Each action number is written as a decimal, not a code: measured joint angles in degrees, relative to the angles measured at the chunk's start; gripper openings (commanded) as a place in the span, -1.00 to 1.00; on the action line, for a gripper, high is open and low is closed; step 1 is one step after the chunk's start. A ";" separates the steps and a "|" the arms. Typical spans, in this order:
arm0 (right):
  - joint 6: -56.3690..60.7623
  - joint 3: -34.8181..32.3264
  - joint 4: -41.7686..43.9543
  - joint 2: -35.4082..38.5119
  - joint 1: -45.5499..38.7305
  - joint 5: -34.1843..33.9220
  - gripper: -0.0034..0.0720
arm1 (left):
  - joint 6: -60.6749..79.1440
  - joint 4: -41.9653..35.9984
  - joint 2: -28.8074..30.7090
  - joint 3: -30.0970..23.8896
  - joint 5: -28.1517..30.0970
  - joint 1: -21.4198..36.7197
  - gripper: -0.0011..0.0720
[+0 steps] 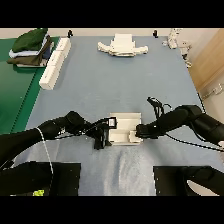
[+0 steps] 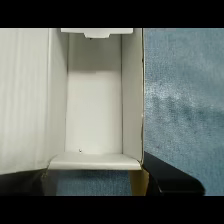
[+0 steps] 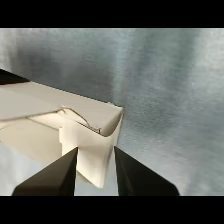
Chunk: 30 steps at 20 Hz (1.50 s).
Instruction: Fold the box.
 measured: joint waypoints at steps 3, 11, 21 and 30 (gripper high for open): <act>10.99 4.17 -9.88 -3.74 7.13 -1.11 0.06 | 0.02 0.00 -0.02 0.00 0.02 0.00 0.43; 28.70 11.47 -22.58 -13.99 17.33 -5.27 -0.68 | 0.02 0.02 0.00 0.00 0.00 0.00 0.43; 32.83 12.92 -25.97 -16.39 18.64 -9.38 0.12 | 0.07 0.02 0.00 0.00 0.02 0.00 0.43; 32.28 15.96 -27.10 -11.23 18.64 -14.60 0.06 | 0.04 0.00 0.00 0.00 0.00 0.00 0.43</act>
